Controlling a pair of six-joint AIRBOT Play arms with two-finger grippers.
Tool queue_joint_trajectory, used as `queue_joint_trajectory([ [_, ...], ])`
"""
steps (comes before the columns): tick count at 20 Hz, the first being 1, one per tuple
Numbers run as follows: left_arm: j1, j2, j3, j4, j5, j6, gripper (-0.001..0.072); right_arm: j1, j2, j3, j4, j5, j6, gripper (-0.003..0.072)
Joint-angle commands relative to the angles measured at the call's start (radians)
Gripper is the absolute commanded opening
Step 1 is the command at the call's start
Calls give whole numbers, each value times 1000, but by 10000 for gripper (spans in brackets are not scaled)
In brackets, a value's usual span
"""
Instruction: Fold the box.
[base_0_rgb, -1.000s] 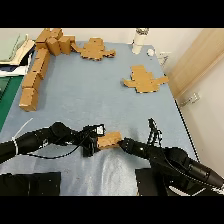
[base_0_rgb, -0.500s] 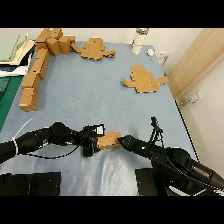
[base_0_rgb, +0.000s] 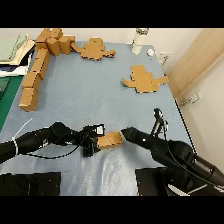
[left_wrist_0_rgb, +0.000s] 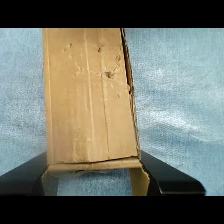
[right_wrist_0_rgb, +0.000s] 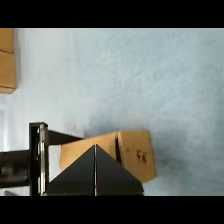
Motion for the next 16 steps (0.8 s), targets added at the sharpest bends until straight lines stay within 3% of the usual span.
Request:
queue_joint_trajectory([
  [1, 0, 0, 0, 0, 0, 0, 212, -65, -157, 187, -105, -183, -123, 1],
  [5, 0, 0, 0, 0, 0, 0, 213, -182, -478, 526, 3, -426, -458, 2],
  [9, 0, 0, 0, 0, 0, 0, 212, -230, -793, 838, 15, -626, -604, 2],
  [12, 0, 0, 0, 0, 0, 0, 212, -229, -921, 941, 34, -610, -618, 2],
  [16, 0, 0, 1, -4, 1, 0, 212, -229, -978, 958, 49, -623, -618, 2],
])
